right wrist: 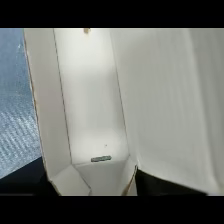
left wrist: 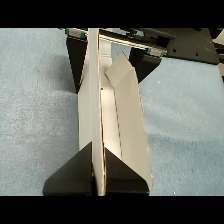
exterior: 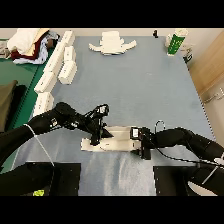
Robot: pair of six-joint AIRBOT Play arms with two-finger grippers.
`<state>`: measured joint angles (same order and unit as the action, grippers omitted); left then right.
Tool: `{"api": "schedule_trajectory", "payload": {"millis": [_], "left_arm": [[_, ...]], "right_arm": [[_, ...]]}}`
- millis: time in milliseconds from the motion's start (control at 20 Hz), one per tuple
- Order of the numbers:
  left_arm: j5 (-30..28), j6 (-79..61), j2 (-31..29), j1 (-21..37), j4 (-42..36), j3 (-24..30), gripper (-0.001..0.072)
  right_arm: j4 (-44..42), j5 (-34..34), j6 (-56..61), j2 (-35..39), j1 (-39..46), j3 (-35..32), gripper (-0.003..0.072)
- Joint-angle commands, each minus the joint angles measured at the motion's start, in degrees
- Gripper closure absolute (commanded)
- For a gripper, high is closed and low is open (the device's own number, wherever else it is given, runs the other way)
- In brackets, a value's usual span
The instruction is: Fold the box.
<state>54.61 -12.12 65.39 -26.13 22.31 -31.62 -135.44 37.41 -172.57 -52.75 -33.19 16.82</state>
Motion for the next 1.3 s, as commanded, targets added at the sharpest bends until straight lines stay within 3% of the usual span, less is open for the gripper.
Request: {"api": "schedule_trajectory", "payload": {"millis": [0,300,450,1250], "left_arm": [[-0.04,0.00,0.02,0.04,0.00,-0.04,0.0696],[-0.04,0.00,0.02,0.04,0.00,-0.04,0.0696],[-0.04,0.00,0.02,0.04,0.00,-0.04,0.0695],[-0.04,0.00,0.02,0.04,0.00,-0.04,0.0696]], "right_arm": [[0.17,-0.28,0.00,-0.72,-0.04,0.02,0.0125],[0.63,0.13,0.00,-0.28,-0.04,0.39,0.0122],[0.61,0.57,0.02,1.57,0.00,0.39,-0.0026],[0.33,-0.52,0.02,-0.02,-0.04,0.37,0.0048]]}}
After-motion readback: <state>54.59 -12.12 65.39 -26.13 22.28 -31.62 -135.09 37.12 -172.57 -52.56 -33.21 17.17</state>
